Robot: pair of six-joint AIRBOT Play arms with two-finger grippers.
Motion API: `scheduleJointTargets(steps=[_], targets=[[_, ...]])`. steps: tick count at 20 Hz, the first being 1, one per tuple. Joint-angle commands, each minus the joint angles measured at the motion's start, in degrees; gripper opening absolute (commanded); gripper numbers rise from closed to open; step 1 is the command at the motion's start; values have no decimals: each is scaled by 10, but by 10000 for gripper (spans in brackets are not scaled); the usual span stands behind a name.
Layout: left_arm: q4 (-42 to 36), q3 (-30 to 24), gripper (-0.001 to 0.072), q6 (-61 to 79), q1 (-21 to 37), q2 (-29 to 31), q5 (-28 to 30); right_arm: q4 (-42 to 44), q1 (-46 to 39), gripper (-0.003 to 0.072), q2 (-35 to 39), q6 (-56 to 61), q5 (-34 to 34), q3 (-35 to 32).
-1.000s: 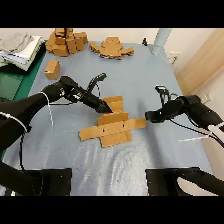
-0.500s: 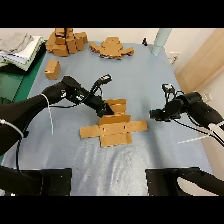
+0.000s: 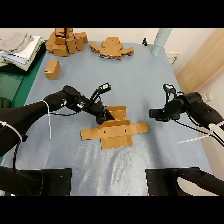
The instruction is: Fold the box.
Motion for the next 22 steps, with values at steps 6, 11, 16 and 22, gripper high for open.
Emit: scheduleJointTargets(steps=[6, 11, 16, 22], targets=[[2, -3, 13, 22, -2, -11, -1, 2, 1, 52, 0, 2, 5, 1], [3, -2, 13, 22, -2, -13, -2, 5, 1, 52, 0, 2, 18, 1], [5, -2, 14, 24, -1, -13, -1, 32, 5, 4, 1, -27, 17, 1], [9, 2, 14, 23, -1, -11, -32, 34, 55, 4, 3, -40, 2, 0]])
